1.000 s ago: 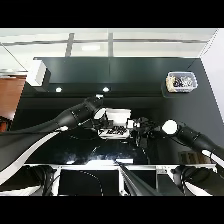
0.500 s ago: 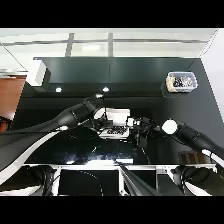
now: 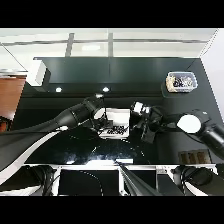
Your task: Fold the box and place the chain.
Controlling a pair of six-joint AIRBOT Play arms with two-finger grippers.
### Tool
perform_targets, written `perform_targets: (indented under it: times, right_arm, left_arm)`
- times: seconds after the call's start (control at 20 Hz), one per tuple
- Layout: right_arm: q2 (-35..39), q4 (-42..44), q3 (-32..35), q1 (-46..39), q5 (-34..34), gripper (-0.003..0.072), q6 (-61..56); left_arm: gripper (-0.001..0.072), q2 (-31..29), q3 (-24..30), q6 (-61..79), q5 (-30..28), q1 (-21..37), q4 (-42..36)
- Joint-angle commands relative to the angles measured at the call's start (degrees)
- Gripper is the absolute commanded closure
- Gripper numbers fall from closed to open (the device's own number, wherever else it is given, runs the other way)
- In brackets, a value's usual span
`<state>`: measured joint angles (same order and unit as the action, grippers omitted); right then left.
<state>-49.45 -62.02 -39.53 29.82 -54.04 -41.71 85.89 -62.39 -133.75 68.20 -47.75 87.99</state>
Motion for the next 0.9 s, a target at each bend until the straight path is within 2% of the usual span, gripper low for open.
perform_targets:
  times: [0.0,0.15,0.4,0.7,0.85]
  right_arm:
    - [2.51,1.84,-7.02,0.0,-5.11,0.0671,-7.41]
    - [2.51,8.83,-9.6,0.0,-3.98,0.0671,-7.39]
    - [-0.11,17.16,-9.05,0.17,-1.42,0.0671,-7.41]
    - [-12.09,19.85,-7.67,0.17,-1.4,0.067,-7.8]
    - [-15.8,19.32,-7.41,0.15,-1.07,0.0666,-8.35]
  left_arm:
    - [0.0681,-0.02,-0.04,0.0,-0.02,-0.02,-0.02]
    - [0.0681,-0.02,-0.04,0.0,-0.02,0.0,0.0]
    - [0.0681,-0.02,-0.04,0.0,-0.2,0.0,0.0]
    - [0.0681,-0.02,-0.04,0.0,-0.24,-0.02,-0.55]
    - [0.0679,-0.02,-0.04,0.07,-0.94,-0.02,-0.33]
